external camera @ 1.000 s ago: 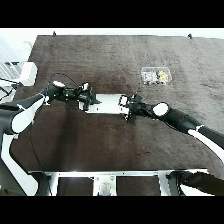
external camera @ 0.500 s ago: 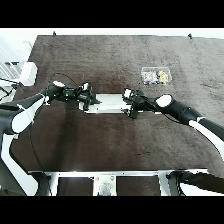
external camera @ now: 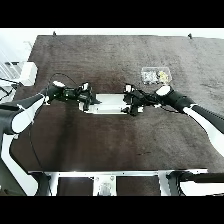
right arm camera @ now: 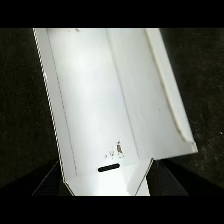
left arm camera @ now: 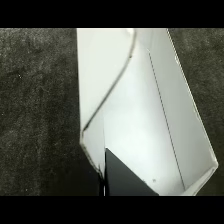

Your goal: Fold the box and place the chain.

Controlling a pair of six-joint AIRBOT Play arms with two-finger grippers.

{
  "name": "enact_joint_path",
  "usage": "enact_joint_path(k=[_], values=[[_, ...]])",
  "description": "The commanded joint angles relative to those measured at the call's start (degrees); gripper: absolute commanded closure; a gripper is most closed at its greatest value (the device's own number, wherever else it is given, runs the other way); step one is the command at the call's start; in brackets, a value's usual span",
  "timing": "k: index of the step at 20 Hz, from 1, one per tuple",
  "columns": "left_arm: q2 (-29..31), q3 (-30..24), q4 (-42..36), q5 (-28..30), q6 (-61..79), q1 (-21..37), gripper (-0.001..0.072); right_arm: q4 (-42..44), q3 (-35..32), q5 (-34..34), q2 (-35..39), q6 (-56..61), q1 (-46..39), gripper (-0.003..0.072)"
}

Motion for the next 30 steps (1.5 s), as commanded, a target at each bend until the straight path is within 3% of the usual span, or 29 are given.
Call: enact_joint_path(k=[1, 6, 9, 30], values=[[0.04, 0.02, 0.00, 0.04, 0.02, -0.02, 0.0688, 1.92, 2.25, 3.08, -2.82, -3.87, -0.70, -0.0006], [0.04, 0.02, 0.00, 0.02, 0.02, -0.02, 0.0688, 10.93, 4.09, 11.78, -6.62, -10.97, -4.94, -0.0006], [0.04, 0.02, 0.00, -0.02, 0.02, -0.02, 0.0688, 10.67, 6.58, 15.50, -9.55, -10.54, -5.77, -0.0006], [0.04, 0.02, 0.00, 0.02, 0.02, -0.02, 0.0688, 0.98, 19.19, 18.73, -18.71, -10.40, -5.31, -0.0005]])
